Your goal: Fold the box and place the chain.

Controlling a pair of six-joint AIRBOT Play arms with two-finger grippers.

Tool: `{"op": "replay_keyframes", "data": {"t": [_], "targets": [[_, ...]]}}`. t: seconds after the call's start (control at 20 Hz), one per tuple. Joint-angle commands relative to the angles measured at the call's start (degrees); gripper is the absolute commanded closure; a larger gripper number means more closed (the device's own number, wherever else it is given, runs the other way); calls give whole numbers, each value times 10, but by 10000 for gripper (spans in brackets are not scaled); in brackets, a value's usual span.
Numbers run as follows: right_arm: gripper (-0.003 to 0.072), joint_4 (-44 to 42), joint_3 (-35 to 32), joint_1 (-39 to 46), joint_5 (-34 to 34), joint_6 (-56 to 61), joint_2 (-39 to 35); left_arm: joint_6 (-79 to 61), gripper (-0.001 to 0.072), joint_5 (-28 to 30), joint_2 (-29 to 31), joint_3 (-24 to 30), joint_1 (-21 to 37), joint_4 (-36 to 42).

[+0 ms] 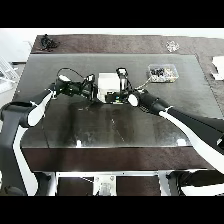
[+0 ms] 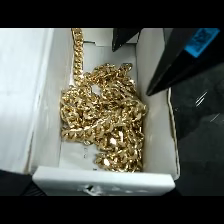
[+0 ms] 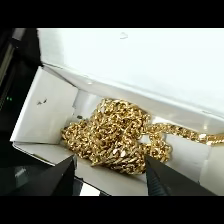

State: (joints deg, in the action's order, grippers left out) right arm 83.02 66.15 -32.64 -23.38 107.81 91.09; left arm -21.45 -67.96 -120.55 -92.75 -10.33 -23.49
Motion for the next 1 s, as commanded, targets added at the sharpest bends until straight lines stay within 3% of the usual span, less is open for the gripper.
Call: {"op": "replay_keyframes", "data": {"t": [0.0,0.5,0.7,0.85,0.95], "targets": [[176,6,-5,23,-12,2,-3,0,70,0,0,0,0,0],[176,58,-7,170,-12,0,-169,0,70,0,0,0,0,0],[176,56,-57,253,1,11,-146,0,70,0,0,0,0,0],[176,49,-105,299,105,78,-93,0,70,0,0,0,0,0],[176,28,-100,301,139,79,-52,0,70,0,0,0,0,0]]}}
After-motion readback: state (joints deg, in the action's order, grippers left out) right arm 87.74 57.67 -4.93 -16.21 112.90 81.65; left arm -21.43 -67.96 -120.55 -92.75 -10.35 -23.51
